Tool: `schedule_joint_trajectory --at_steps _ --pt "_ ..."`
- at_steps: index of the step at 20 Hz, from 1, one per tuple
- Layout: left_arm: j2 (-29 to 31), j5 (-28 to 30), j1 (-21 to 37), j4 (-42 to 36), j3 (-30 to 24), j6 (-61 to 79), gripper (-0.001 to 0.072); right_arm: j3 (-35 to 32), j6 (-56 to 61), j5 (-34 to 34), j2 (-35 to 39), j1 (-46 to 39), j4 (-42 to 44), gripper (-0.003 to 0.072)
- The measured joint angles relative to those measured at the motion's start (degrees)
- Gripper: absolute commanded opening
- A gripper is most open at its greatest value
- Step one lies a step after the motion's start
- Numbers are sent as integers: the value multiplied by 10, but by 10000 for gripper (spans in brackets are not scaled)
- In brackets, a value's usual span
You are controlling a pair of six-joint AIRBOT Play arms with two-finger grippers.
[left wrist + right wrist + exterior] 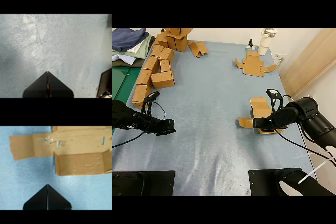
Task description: Fold the box.
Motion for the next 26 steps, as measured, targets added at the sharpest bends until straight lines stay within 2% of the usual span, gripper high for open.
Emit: schedule_joint_trajectory --at_steps 1,2,3,4,5,7,9,11,13,14,18,23,24,26 --pt "0 0 0 0 0 0 13 0 0 0 1 0 0 8" --pt "0 0 0 0 0 0 14 0 0 -2 1 0 0 51" --pt "0 0 0 0 0 0 14 0 0 -3 1 0 0 169" --pt "0 0 0 0 0 0 14 0 0 -3 2 0 0 360" --pt "0 0 0 0 0 0 13 0 0 -3 2 0 -1 446" --pt "0 0 0 0 0 0 13 0 0 -4 2 -2 -28 446" --pt "0 0 0 0 0 0 14 0 0 -5 1 -19 -92 447" --pt "0 0 0 0 0 0 13 0 -4 -11 -6 -68 -165 447" --pt "0 0 0 0 0 0 14 0 -30 -4 -19 -136 -205 503" --pt "0 0 0 0 0 0 14 0 -50 10 -28 -176 -215 503" --pt "0 22 0 0 0 0 13 0 -129 104 -66 -305 -219 503" --pt "0 42 0 0 0 0 14 21 -260 187 -144 -386 -137 494" --pt "0 44 0 -1 0 0 14 28 -291 195 -161 -393 -113 453" --pt "0 45 0 -11 0 0 14 46 -356 204 -192 -401 -56 283"
